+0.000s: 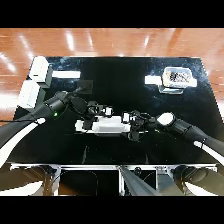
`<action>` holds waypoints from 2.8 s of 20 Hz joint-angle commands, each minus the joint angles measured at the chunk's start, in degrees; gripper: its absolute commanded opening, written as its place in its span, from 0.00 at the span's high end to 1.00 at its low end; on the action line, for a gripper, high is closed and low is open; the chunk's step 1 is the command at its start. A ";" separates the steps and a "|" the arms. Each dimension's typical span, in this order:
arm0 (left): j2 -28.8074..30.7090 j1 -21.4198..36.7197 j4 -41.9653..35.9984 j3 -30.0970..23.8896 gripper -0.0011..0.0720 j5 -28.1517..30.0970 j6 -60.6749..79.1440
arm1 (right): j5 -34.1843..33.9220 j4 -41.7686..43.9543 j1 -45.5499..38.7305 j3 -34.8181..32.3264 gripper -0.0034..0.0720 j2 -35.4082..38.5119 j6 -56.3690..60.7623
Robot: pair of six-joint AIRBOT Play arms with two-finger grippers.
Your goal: Fold the box and place the chain.
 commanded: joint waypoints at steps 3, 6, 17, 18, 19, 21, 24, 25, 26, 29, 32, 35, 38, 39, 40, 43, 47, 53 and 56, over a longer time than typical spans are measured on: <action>-0.02 -0.04 -0.04 0.02 0.96 0.72 -0.02 | -1.22 -0.76 0.26 0.04 0.06 -0.63 1.03; -0.04 -0.04 -0.04 0.02 0.96 0.61 -0.02 | -1.25 -0.79 0.46 0.04 0.06 -1.57 0.98; -0.13 -0.04 -2.25 0.02 0.96 0.46 -0.02 | -4.37 0.28 2.62 0.07 0.06 -1.73 0.31; -0.13 -0.04 -2.23 0.02 0.96 0.46 -0.02 | -3.91 0.09 2.62 0.04 0.06 -1.73 0.33; -0.13 -0.04 -2.23 0.02 0.96 0.46 -0.02 | -3.56 -0.17 2.62 0.04 0.06 -1.73 0.35; -0.13 -0.04 -2.23 0.02 0.96 0.44 -0.02 | -3.32 -0.17 2.62 0.04 0.06 -1.73 0.33; -0.13 -0.04 -2.23 0.02 0.96 0.44 -0.02 | -3.37 -0.17 2.62 0.04 0.07 -1.73 0.35; -0.13 -0.04 -2.23 0.02 0.96 0.44 -0.02 | -3.34 -0.17 2.62 0.04 0.29 -1.73 0.35; -0.13 -0.04 -2.23 0.02 0.96 0.46 -0.02 | -3.37 -0.15 2.62 0.04 0.37 -1.73 0.37; -0.13 -0.04 -2.23 0.02 0.96 0.44 -0.02 | -3.34 -0.15 2.62 0.04 0.38 -1.73 0.37; -0.13 -0.04 -2.23 0.02 0.96 0.46 -0.02 | -3.82 -0.15 2.54 0.04 0.20 -1.73 1.55; -0.13 -0.04 -2.23 0.02 0.96 0.46 -0.02 | -3.91 -0.68 2.10 0.04 0.12 -1.73 3.52; -0.13 -0.04 -2.23 0.02 0.96 0.48 -0.02 | -3.23 -3.10 2.03 0.04 0.12 -1.73 4.85; -0.13 -0.04 -2.23 0.02 0.96 0.48 -0.02 | -2.86 -3.82 2.03 0.04 0.12 -1.73 5.60; -0.13 -0.04 -2.23 0.02 0.96 0.48 -0.02 | -2.56 -3.82 2.03 0.04 0.12 -1.73 6.21; -0.13 -0.04 -2.21 0.02 0.96 0.48 -0.02 | -2.38 -3.80 2.03 0.04 0.12 -1.73 6.43; -0.13 -0.04 -2.23 0.02 0.96 0.52 -0.04 | -1.51 -3.82 0.20 0.04 0.12 -1.40 7.04; -0.13 -0.04 -2.23 0.02 0.96 0.50 -0.02 | 2.93 -5.09 -0.72 0.04 0.12 -1.05 7.02; -0.13 -0.04 -2.25 0.02 0.96 0.50 -0.04 | 2.95 -5.42 -0.70 0.04 0.12 -1.05 7.02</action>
